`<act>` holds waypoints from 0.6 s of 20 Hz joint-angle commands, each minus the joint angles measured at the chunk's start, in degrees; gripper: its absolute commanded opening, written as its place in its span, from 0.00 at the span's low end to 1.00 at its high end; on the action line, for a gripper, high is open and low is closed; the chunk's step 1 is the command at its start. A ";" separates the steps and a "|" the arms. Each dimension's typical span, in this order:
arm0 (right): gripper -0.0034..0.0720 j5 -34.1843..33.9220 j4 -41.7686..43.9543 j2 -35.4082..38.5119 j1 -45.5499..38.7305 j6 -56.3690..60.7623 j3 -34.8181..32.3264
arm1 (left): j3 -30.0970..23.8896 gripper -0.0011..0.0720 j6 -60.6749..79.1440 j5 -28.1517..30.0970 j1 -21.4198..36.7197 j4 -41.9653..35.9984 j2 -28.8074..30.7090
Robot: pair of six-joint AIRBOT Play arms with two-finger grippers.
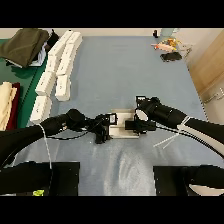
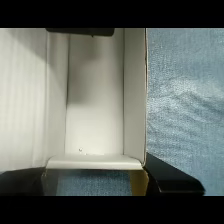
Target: Fold the box.
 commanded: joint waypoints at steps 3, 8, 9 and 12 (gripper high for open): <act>0.45 0.04 0.57 -0.02 0.68 0.09 0.59 | 0.04 0.62 -0.07 -0.04 -0.02 -0.02 0.04; 0.48 0.15 0.83 0.02 1.38 -0.74 0.94 | 0.04 0.61 -0.07 -0.04 -0.02 0.00 0.04; 0.48 0.26 0.83 0.02 1.38 -0.74 0.94 | 0.04 0.62 -0.07 -0.07 -0.02 0.00 0.04; 0.35 2.05 0.74 0.02 1.38 -0.68 0.94 | 0.04 0.62 -0.07 -0.07 -0.02 -0.02 0.04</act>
